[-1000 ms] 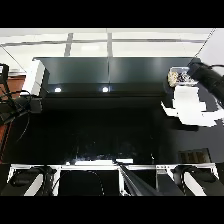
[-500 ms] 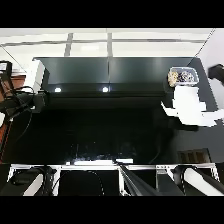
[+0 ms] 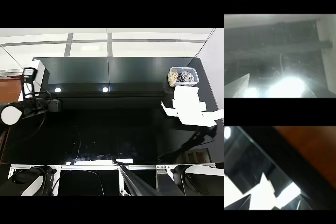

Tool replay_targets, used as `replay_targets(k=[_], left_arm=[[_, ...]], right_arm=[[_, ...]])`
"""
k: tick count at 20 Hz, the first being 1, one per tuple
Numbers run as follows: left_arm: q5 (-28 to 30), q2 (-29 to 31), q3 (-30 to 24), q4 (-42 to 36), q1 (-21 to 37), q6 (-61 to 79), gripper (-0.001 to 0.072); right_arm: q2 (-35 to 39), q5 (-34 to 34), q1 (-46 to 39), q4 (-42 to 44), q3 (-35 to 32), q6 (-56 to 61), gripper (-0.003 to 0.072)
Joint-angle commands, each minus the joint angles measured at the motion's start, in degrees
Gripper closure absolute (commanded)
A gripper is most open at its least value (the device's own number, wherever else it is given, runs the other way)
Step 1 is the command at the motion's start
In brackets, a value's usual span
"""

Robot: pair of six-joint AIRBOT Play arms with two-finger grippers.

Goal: Fold the box and place the chain.

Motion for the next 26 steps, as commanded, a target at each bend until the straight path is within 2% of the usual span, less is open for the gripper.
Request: replay_targets(k=[1,6,7,8,9,10,11,12,15,18,22,24,26], left_arm=[[1.0,-2.1,0.0,0.0,-3.1,-0.4,0.0007],[1.0,-2.6,0.0,0.2,-2.9,-3.7,0.0007],[0.8,-2.6,0.0,0.2,-2.9,-3.7,0.0007],[0.7,-2.6,0.0,0.2,-2.9,-3.7,0.0008],[0.7,-2.6,0.0,0.2,-2.9,-3.7,0.0008],[0.7,-2.6,0.0,0.2,-2.9,-3.7,0.0008],[0.7,-2.6,0.0,0.2,-2.9,-3.7,0.0007],[0.7,-2.7,0.0,0.2,-2.9,-3.7,0.0008],[0.7,-2.8,0.0,0.2,-2.9,-3.7,0.0008],[1.1,-2.8,0.0,0.2,-2.9,-3.7,0.0008],[2.0,-2.9,0.0,0.0,-3.9,-3.6,0.0008],[3.0,-3.5,0.0,-0.5,-5.2,-3.6,0.0008],[3.7,-5.2,0.0,-4.4,-6.4,-3.6,0.0008]], right_arm=[[-8.4,15.2,-0.8,3.6,4.4,-8.7,-0.0022],[-14.2,14.2,5.9,3.4,11.1,-11.3,-0.0019],[-14.4,13.7,6.7,3.3,11.8,-11.9,0.0091],[-14.4,13.5,7.4,2.8,12.3,-13.1,0.0158],[-14.4,13.5,7.8,1.8,13.0,-13.4,0.0290],[-14.4,14.2,7.9,1.4,13.6,-13.6,0.0467],[-14.2,15.4,7.9,1.7,13.7,-14.1,0.0587],[-14.0,17.0,7.9,1.7,13.7,-15.0,0.0671],[-11.3,18.9,8.1,6.6,12.1,-14.8,0.0672],[-3.1,16.0,10.5,11.2,3.1,-16.1,0.0672],[14.0,3.3,18.2,20.9,-15.8,-20.4,0.0673],[23.2,-5.0,25.0,25.8,-25.2,-20.4,0.0673],[31.4,-13.6,33.5,31.0,-35.1,-20.1,0.0673]])
